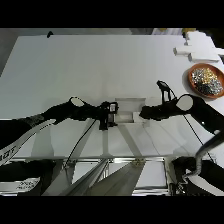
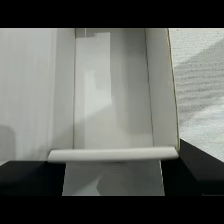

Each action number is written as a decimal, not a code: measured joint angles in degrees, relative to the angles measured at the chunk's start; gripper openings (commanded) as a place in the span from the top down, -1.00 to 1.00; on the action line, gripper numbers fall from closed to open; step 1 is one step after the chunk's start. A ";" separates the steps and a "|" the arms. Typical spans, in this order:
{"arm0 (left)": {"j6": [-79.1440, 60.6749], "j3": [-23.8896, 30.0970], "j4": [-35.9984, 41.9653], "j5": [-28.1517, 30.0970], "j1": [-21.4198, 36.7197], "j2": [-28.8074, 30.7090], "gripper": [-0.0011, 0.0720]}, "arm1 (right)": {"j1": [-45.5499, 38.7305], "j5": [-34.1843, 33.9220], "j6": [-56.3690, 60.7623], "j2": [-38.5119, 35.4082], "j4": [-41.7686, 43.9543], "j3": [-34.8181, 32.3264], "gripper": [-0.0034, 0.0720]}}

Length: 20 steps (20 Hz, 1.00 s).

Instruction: Fold the box and place the chain.

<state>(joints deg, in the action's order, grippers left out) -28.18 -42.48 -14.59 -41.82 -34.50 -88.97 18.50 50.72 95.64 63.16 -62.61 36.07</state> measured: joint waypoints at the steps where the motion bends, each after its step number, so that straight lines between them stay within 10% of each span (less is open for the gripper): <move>1: -0.02 0.00 0.00 0.00 0.00 0.00 0.77 | 1.29 -0.13 2.38 0.66 -1.42 0.68 0.01; 14: -0.07 0.00 0.00 -0.02 0.00 0.00 0.77 | 12.85 3.87 23.91 9.16 -17.18 8.79 0.07; 20: -0.04 0.00 0.00 -0.04 0.00 0.02 0.77 | 14.36 4.28 25.70 10.47 -19.78 9.18 0.56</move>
<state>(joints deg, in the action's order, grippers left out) -28.23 -42.48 -14.59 -41.87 -34.50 -88.95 32.86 55.00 121.34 73.63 -82.39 45.25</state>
